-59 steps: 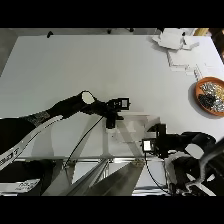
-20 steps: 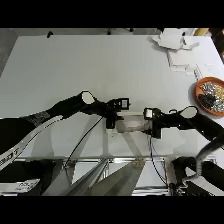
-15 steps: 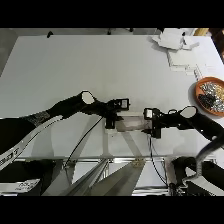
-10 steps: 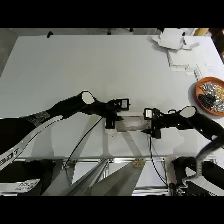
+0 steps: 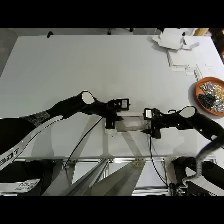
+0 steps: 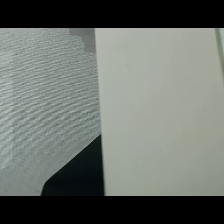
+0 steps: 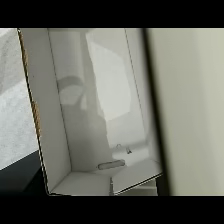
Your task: Fold the box and place the chain.
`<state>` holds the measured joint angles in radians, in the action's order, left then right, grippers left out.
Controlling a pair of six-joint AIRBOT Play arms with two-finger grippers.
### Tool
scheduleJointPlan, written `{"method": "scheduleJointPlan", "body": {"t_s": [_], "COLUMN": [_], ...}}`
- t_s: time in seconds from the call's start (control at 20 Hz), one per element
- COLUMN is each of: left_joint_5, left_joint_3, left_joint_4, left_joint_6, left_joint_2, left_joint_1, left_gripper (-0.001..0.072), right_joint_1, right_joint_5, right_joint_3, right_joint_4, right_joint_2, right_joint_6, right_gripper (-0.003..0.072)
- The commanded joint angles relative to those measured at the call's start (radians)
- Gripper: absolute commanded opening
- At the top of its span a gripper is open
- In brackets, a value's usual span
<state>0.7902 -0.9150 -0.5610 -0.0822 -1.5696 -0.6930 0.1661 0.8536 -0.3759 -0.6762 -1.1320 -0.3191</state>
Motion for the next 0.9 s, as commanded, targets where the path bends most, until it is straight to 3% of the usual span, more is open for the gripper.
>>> {"method": "scheduleJointPlan", "body": {"t_s": [0.0, 0.45, 0.5, 0.55, 0.6, 0.65, 0.7, 0.85], "left_joint_5": [0.000, 0.004, 0.006, 0.010, 0.012, 0.013, 0.015, 0.023], "left_joint_3": [-0.001, -0.001, -0.001, -0.001, -0.001, -0.001, -0.001, -0.001], "left_joint_4": [0.000, 0.007, 0.006, 0.004, -0.008, -0.021, -0.040, -0.140], "left_joint_6": [0.000, 0.000, 0.000, 0.001, 0.004, 0.004, 0.005, 0.062], "left_joint_2": [0.000, 0.003, 0.003, 0.006, 0.014, 0.027, 0.042, 0.098], "left_joint_1": [0.000, 0.000, 0.000, 0.001, 0.003, 0.005, 0.008, 0.021], "left_gripper": [0.0012, 0.0016, 0.0079, 0.0231, 0.0453, 0.0607, 0.0674, 0.0676], "right_joint_1": [0.000, 0.000, 0.000, 0.000, 0.000, 0.000, 0.000, 0.000], "right_joint_5": [0.000, -0.001, -0.001, -0.001, 0.000, -0.001, -0.001, -0.001], "right_joint_3": [0.000, 0.000, 0.000, 0.000, 0.000, 0.000, 0.000, 0.000], "right_joint_4": [0.000, 0.000, -0.001, -0.001, 0.000, 0.000, 0.000, 0.000], "right_joint_2": [0.000, 0.000, 0.000, 0.000, 0.000, 0.000, 0.000, 0.000], "right_joint_6": [0.000, 0.000, 0.000, 0.000, 0.000, 0.000, 0.000, 0.000], "right_gripper": [0.0404, 0.0404, 0.0404, 0.0404, 0.0404, 0.0404, 0.0404, 0.0404]}}
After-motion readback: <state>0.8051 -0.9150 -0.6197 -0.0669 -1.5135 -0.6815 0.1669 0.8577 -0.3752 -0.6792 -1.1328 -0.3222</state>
